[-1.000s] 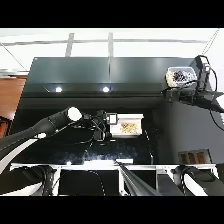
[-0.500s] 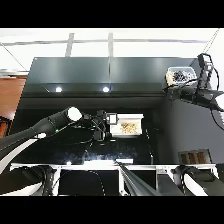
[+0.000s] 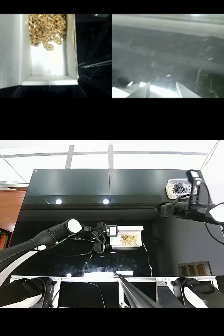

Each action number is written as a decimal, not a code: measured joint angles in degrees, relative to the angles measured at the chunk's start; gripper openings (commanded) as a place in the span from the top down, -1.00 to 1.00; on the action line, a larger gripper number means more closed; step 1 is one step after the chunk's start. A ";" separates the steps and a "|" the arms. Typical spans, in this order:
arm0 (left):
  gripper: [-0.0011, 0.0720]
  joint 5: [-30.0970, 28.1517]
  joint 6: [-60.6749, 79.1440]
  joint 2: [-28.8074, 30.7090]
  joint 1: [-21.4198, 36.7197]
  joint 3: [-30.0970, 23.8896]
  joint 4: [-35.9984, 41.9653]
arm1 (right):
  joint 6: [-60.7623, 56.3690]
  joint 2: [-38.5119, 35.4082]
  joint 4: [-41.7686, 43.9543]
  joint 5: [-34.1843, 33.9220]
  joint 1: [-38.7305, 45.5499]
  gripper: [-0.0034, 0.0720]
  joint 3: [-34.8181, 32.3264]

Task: Fold the box and place the chain.

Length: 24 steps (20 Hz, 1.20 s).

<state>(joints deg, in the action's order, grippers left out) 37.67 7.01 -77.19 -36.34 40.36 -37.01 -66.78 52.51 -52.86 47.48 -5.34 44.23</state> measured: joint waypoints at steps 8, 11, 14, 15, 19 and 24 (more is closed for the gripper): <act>0.02 0.00 0.00 0.00 0.00 0.00 0.00 | 15.58 4.72 1.97 2.34 -10.14 -1.00 0.00; 0.02 0.02 0.00 0.00 0.00 0.00 0.00 | 24.41 5.16 2.05 6.03 -11.89 -1.00 0.00; 0.02 0.02 0.00 0.00 0.00 0.00 0.00 | 29.33 5.29 1.92 10.47 -12.55 -1.00 -0.24; 0.02 0.02 0.00 0.00 0.00 0.00 0.00 | 30.42 5.33 1.88 11.74 -12.68 -1.00 -0.44; 0.02 0.02 0.00 0.00 0.00 0.00 0.02 | 37.90 5.40 3.26 13.79 -12.92 -1.00 -2.40; 0.02 0.02 0.02 0.00 0.00 0.00 0.02 | 46.97 5.42 7.06 12.72 -12.96 -1.00 -4.17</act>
<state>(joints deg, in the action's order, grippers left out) 37.69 7.03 -77.19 -36.34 40.36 -36.99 -19.81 57.93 -45.80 60.20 -18.31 40.05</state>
